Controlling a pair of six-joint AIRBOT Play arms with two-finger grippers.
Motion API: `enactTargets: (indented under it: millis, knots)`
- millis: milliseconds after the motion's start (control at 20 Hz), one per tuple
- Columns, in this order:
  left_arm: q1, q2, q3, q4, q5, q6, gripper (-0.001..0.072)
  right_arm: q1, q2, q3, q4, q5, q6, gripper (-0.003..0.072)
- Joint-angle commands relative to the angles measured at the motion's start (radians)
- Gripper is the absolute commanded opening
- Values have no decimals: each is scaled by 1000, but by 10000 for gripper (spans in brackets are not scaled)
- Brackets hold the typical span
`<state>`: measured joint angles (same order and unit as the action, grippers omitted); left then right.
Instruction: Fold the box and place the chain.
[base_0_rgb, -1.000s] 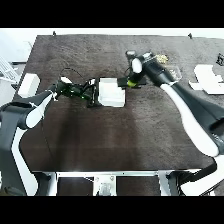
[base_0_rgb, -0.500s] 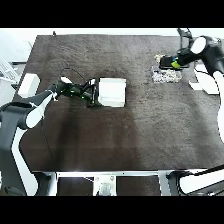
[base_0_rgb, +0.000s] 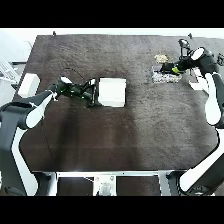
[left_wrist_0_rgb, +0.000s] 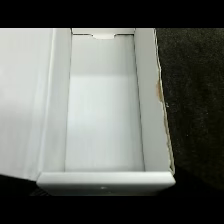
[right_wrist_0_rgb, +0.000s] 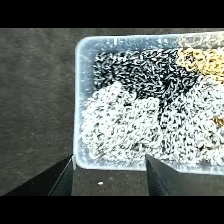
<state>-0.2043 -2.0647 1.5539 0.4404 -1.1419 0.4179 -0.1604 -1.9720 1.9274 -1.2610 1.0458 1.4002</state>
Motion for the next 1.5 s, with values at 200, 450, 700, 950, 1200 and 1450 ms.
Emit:
enactTargets:
  millis: [200,450,700,950,1200,1450]
  knots:
    - [0,0,0,0,0,0,287,16,-83,28,16,-11,-25,489]
    - [0,0,0,0,0,0,287,26,-126,41,12,-28,-24,472]
    - [0,0,0,0,0,0,287,27,-126,57,12,-32,-9,26]
    - [0,0,0,0,0,0,287,29,-58,64,-27,10,17,9]
    - [0,0,0,0,0,0,287,42,46,64,-101,43,53,9]
    - [0,0,0,0,0,0,287,89,241,64,-150,89,58,9]
